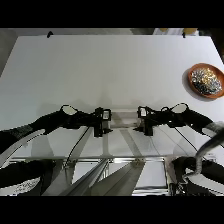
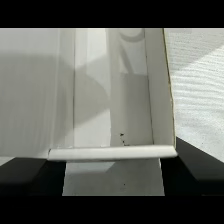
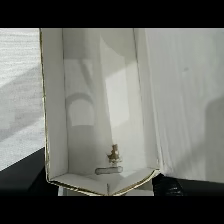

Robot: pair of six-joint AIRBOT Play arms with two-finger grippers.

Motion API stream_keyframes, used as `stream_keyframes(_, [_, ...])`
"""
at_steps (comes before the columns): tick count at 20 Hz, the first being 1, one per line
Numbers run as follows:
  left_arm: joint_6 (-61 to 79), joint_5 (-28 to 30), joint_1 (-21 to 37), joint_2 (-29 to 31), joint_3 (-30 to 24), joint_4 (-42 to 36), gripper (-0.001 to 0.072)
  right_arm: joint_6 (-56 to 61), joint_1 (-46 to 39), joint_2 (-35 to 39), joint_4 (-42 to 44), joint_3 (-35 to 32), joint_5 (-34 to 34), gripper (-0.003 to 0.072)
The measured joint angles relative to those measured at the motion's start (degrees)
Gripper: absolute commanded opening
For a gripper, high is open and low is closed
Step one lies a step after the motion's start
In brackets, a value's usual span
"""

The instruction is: Fold the box and place the chain.

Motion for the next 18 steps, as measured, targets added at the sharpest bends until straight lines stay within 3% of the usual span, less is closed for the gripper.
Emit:
stream_keyframes(1, [-0.02,0.0,0.0,0.0,0.0,0.0,0.0134,-0.15,0.0,0.0,0.02,0.0,0.04,0.0336])
stream_keyframes(2, [-0.04,0.0,0.0,0.0,0.0,0.0,0.0134,-0.57,0.0,0.0,0.02,0.0,0.11,0.0397])
stream_keyframes(3, [-0.09,0.0,0.0,0.0,0.0,0.0,0.0134,-0.94,0.0,0.02,-0.17,0.0,0.15,0.0596])
stream_keyframes(4, [-0.02,0.0,-0.02,-0.07,0.0,-0.02,0.0134,-1.27,0.04,0.11,-1.07,0.0,-0.11,0.0692])
stream_keyframes(12, [0.0,-0.17,-0.07,-0.07,0.0,0.02,0.0134,10.14,-0.02,7.37,-13.57,-0.07,-0.68,0.0684])
stream_keyframes(17, [0.0,-0.26,-0.07,-0.07,0.0,0.02,0.0134,23.12,-0.02,15.85,-25.66,-0.07,2.32,0.0646])
stream_keyframes(18, [0.0,-0.28,-0.07,-0.07,0.0,0.02,0.0134,25.24,-0.02,17.75,-27.39,-0.07,2.93,0.0593])
